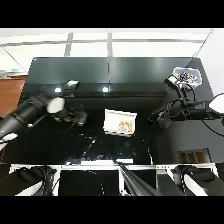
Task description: Fold the box and place the chain.
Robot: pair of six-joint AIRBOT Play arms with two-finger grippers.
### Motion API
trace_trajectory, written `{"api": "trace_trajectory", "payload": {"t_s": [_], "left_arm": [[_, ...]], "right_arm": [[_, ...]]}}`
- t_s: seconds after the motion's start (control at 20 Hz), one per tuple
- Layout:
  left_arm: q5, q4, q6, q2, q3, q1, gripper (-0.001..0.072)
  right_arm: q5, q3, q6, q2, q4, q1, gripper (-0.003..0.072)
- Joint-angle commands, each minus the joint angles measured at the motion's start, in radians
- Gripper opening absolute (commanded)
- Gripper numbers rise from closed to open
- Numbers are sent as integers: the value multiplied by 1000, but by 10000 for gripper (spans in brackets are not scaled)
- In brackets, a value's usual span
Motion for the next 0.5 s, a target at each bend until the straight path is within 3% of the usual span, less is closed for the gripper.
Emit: {"api": "trace_trajectory", "payload": {"t_s": [0.0,0.05,0.1,0.35,0.45], "left_arm": [[38,-716,848,25,-207,275,710],[-2,-871,1135,8,-241,311,709],[6,-909,1325,-6,-259,317,710],[238,-880,2006,-72,-262,207,711],[321,-882,2147,-118,-248,177,711]], "right_arm": [[-2,1,49,0,0,-1,410],[-1,1,64,0,0,-1,410],[0,1,84,0,0,-1,410],[-3,1,148,0,0,-1,410],[-2,1,169,0,0,-1,410]]}}
